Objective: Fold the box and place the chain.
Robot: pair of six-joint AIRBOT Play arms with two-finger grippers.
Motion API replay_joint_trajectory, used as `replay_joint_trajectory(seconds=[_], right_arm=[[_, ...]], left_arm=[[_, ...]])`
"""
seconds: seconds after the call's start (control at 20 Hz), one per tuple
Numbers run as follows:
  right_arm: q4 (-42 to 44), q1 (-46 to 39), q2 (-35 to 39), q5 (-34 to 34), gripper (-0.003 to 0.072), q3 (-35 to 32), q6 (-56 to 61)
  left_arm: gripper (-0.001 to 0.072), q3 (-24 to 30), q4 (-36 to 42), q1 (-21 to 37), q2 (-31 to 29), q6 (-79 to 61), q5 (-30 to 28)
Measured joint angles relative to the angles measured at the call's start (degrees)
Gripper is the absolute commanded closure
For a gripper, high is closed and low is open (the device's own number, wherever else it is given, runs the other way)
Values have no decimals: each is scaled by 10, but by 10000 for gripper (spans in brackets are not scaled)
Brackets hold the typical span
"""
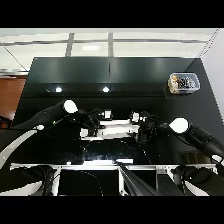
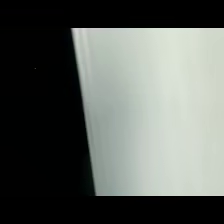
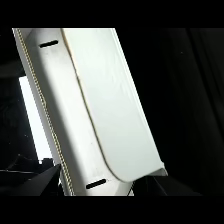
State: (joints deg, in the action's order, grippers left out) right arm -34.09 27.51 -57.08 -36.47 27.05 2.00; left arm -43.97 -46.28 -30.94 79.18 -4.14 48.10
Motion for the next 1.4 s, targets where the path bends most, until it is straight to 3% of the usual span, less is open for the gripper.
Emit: replay_joint_trajectory(seconds=[0.5,0.95,1.4], right_arm=[[14,0,-19,-36,80,-20,-31],[90,0,-73,-42,79,-24,-143],[40,3,-89,-22,79,-24,-79]], left_arm=[[684,0,-2,0,0,-2,-6],[684,0,2,0,0,-2,-10],[684,0,3,0,0,11,-10]])
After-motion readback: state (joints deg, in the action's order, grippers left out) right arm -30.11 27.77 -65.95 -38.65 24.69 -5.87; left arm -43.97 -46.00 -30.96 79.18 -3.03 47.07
